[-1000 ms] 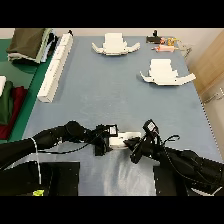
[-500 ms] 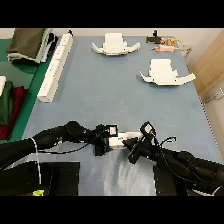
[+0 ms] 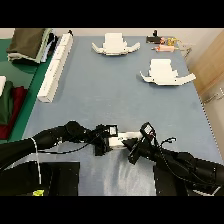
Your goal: Fold the box.
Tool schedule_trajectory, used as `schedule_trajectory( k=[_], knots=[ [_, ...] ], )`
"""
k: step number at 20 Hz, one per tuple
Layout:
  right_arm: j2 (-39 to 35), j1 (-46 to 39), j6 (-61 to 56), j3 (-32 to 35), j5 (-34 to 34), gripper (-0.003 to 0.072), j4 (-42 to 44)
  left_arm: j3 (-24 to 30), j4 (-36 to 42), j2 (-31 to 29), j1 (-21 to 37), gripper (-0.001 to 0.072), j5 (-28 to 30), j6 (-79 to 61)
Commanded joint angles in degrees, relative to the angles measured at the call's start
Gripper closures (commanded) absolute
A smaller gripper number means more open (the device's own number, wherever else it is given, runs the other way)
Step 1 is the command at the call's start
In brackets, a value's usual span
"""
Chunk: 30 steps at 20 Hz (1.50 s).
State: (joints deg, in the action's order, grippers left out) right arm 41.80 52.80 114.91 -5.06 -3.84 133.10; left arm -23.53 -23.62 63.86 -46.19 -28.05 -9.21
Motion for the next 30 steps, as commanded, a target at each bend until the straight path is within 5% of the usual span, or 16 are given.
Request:
schedule_trajectory(
  k=[1,13,17,25,30],
  knots=[
    [-0.2,0.1,0.0,-0.3,3.2,0.0683,0.0,0.0,0.0,0.0,0.0,0.0170,0.0,0.0],
    [-6.1,-0.9,0.9,-3.9,0.2,0.0683,-10.8,0.0,0.0,0.0,0.0,0.0170,0.0,0.0],
    [-6.1,-7.8,2.8,-4.2,0.8,0.0683,-11.4,0.0,0.0,0.0,0.0,0.0169,0.0,0.0],
    [-1.5,-27.7,0.2,-20.5,29.6,0.0683,-21.4,0.0,0.0,0.0,0.0,0.0169,0.0,0.0],
    [15.1,-34.6,-24.6,-36.5,54.5,0.0683,-38.3,0.0,0.0,0.0,0.0,0.0169,0.0,0.0]
  ],
)
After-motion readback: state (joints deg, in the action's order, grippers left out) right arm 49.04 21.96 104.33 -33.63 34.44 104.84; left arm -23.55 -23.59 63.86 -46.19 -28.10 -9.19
